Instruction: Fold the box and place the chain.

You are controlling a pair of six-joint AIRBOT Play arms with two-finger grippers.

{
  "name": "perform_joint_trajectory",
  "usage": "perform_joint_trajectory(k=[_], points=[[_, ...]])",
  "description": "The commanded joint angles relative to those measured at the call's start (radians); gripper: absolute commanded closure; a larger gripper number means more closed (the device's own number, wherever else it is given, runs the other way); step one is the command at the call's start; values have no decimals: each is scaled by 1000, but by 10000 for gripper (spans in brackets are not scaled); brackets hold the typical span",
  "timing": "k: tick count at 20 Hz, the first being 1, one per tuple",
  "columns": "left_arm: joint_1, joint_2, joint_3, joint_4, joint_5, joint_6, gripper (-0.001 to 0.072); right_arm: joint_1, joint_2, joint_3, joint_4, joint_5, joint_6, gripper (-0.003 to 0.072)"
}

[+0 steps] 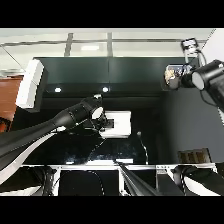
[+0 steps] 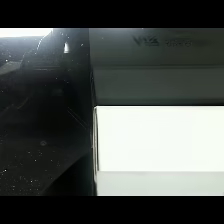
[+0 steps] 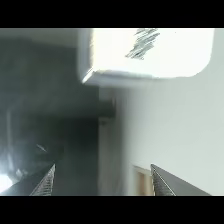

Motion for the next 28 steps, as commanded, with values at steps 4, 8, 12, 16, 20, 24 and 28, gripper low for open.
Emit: perform_joint_trajectory(k=[4,8,12,16,20,24,28], points=[[0,0,0,0,-1,1,683,-369,-459,373,288,-56,7,-28],[0,0,0,0,0,1,684,-438,-729,716,391,117,105,-27],[0,0,0,0,-1,1,683,-439,-871,894,415,170,180,-25],[0,0,0,0,0,0,683,-440,-897,912,404,129,200,-24],[0,0,0,0,0,1,684,-442,-918,912,370,124,202,33],[0,0,0,0,0,1,683,-442,-932,912,370,123,192,312],[0,0,0,0,1,1,684,-445,-914,913,371,189,113,675]])
